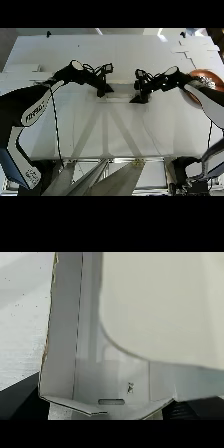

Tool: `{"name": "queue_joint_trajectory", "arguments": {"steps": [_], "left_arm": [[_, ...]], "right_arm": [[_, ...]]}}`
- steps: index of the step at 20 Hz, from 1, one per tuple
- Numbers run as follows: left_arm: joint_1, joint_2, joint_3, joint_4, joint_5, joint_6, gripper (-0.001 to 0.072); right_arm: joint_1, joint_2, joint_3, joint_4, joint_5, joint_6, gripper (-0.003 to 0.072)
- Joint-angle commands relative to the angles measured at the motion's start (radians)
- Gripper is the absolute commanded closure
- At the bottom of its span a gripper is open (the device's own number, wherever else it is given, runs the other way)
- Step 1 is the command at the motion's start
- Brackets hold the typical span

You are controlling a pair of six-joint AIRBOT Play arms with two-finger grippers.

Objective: Fold the box and place the chain.

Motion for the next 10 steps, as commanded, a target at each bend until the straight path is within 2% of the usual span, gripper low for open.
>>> {"name": "queue_joint_trajectory", "arguments": {"steps": [1, 10], "left_arm": [[0.0, 0.0, 0.0, 0.0, 0.002, -0.001, 0.0693], [0.0, 0.0, 0.0, 0.0, 0.002, -0.001, 0.0693]], "right_arm": [[0.003, -0.024, 0.002, -0.003, 0.003, 0.026, -0.0009], [0.002, -0.024, 0.002, -0.026, 0.003, 0.045, -0.0009]]}}
